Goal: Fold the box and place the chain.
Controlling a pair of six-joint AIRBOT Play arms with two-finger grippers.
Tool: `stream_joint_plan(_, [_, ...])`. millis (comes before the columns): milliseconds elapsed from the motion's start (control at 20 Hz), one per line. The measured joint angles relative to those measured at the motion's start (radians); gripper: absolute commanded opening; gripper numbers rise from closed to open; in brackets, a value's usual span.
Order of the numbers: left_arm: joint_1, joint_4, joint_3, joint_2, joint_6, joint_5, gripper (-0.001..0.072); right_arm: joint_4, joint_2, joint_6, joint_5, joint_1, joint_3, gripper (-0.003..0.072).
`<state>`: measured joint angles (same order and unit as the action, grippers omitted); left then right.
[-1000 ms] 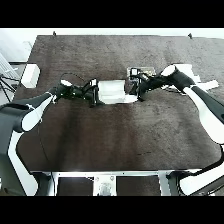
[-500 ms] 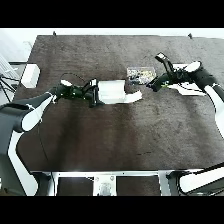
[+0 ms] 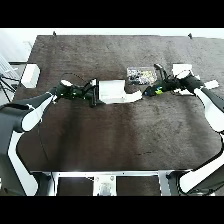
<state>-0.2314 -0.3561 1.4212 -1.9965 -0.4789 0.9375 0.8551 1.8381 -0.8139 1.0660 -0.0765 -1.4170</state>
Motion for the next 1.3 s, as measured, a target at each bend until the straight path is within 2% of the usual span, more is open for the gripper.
stream_joint_plan(350, [-0.001, 0.002, 0.0, 0.0, 0.0, -0.01, 0.0418, -0.04, 0.022, -0.06, 0.014, 0.091, 0.005, 0.0004])
stream_joint_plan(850, [-0.001, 0.002, 0.0, 0.0, 0.0, -0.012, 0.0418, -0.147, -0.016, -0.072, 0.023, 0.107, 0.005, 0.0008])
stream_joint_plan(950, [-0.002, 0.002, 0.0, 0.0, 0.0, -0.012, 0.0418, -0.162, -0.03, -0.074, 0.026, 0.107, 0.005, 0.0202])
stream_joint_plan(1050, [-0.001, 0.002, 0.0, 0.0, 0.0, -0.013, 0.0418, -0.183, -0.039, -0.074, 0.026, 0.108, 0.005, 0.021])
stream_joint_plan(1150, [-0.002, 0.002, 0.0, 0.0, 0.0, -0.013, 0.0418, -0.207, -0.043, -0.074, 0.026, 0.109, 0.005, 0.026])
stream_joint_plan(1250, [-0.002, 0.002, 0.0, 0.0, 0.0, -0.013, 0.0418, -0.229, -0.045, -0.073, 0.027, 0.114, 0.005, 0.0442])
stream_joint_plan(1300, [-0.002, 0.001, 0.0, 0.0, 0.0, -0.013, 0.0418, -0.235, -0.046, -0.073, 0.027, 0.117, 0.005, 0.0445])
